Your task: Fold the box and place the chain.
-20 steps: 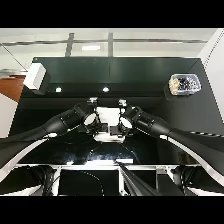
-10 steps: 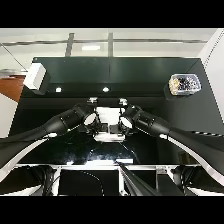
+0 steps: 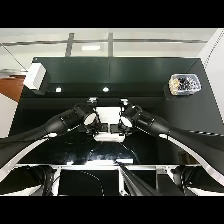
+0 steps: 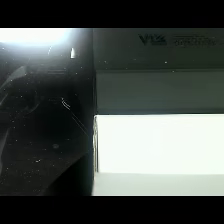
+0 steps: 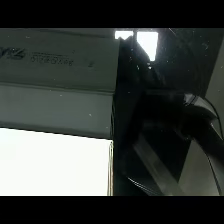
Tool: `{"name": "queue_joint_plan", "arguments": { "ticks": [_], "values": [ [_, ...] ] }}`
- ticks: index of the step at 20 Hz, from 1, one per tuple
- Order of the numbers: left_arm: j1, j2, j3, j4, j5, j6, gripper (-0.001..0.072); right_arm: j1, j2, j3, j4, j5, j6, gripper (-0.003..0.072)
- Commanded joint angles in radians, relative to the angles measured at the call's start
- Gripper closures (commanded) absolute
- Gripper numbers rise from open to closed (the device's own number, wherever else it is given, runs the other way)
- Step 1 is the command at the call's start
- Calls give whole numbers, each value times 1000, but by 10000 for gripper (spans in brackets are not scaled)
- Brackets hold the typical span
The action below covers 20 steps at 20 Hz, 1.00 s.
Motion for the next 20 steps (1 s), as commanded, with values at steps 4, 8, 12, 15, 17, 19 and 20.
{"name": "queue_joint_plan", "arguments": {
  "ticks": [4,8,12,15,17,19,20],
  "values": [
    [0,0,-1,1,1,2,681,1,-1,0,4,-3,-3,638],
    [0,0,-1,1,1,2,681,1,-1,0,4,0,-3,468],
    [0,0,-1,0,1,2,681,1,-1,0,6,3,-3,629],
    [0,0,-1,-2,1,2,681,1,-1,0,8,3,-3,643],
    [0,0,-1,-2,2,2,681,1,-1,0,8,5,-3,640],
    [0,0,-1,-2,1,2,682,1,0,0,8,8,-3,628],
    [0,0,-1,-2,2,2,681,0,1,0,8,9,-3,510]
  ]
}}
